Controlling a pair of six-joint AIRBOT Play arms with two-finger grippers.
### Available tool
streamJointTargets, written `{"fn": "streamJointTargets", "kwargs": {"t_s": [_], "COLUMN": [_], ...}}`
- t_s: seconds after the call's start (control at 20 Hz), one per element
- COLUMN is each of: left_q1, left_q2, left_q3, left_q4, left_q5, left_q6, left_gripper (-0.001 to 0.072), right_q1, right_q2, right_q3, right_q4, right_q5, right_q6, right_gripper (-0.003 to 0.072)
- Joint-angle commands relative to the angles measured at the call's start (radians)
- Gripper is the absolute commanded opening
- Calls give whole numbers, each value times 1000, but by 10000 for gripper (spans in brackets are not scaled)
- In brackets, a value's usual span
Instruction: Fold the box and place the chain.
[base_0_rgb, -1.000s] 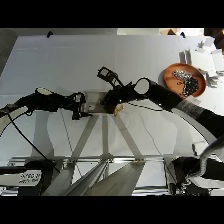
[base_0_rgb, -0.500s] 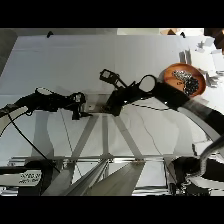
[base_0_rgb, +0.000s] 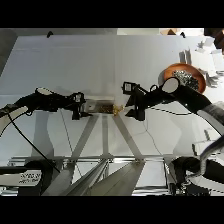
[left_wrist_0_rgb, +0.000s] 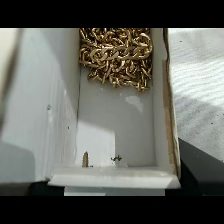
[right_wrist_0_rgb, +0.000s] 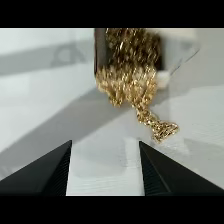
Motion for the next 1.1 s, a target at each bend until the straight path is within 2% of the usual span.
{"fn": "streamJointTargets", "kwargs": {"t_s": [0.0,0.15,0.5,0.6,0.65,0.75,0.8,0.9,1.05], "left_q1": [0,0,0,0,0,0,0,0,0], "left_q2": [1,1,1,1,1,1,1,1,1], "left_q3": [0,0,0,0,0,0,0,0,0], "left_q4": [0,0,0,0,0,0,0,0,0], "left_q5": [0,0,0,0,0,0,0,0,0], "left_q6": [0,0,0,0,0,0,0,0,0], "left_gripper": [341,341,341,341,341,341,341,341,341], "right_q1": [-18,-4,55,55,55,55,55,55,55], "right_q2": [-72,-142,-241,-250,-250,-250,-250,-249,-237], "right_q3": [-22,-22,-21,-21,-21,-21,-21,-21,-21], "right_q4": [137,307,344,371,375,375,375,373,367], "right_q5": [-53,-61,-169,-171,-173,-171,-172,-172,-183], "right_q6": [-276,-504,-501,-502,-502,-502,-502,-502,-486], "right_gripper": [596,621,618,587,509,197,130,26,10]}}
